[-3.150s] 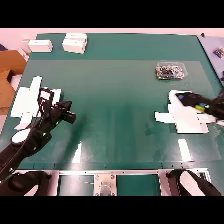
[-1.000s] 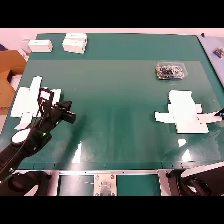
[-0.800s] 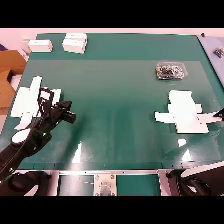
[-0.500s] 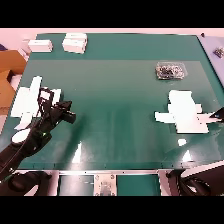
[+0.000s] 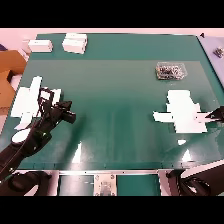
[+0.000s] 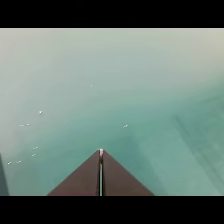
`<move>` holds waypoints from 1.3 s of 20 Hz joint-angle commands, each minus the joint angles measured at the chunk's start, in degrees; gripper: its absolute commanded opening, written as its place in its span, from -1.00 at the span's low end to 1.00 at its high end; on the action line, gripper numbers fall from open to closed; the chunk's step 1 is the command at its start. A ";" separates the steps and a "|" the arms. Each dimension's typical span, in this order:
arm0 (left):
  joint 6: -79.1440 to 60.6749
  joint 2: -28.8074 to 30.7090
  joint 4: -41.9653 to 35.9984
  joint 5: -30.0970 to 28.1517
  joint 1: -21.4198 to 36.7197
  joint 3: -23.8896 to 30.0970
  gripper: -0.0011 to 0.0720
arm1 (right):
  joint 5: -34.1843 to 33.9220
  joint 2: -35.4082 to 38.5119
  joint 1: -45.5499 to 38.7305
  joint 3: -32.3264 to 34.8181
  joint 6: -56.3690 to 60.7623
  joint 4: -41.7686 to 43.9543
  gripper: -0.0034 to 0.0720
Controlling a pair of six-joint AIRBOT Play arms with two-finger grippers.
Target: Fold the box and place the chain.
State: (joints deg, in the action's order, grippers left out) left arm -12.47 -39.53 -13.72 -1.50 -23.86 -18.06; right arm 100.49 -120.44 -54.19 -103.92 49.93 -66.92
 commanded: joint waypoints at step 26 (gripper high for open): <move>-0.02 0.04 0.00 0.00 -0.02 0.02 -0.92 | 5.03 0.68 5.49 -0.22 -6.10 8.83 -0.88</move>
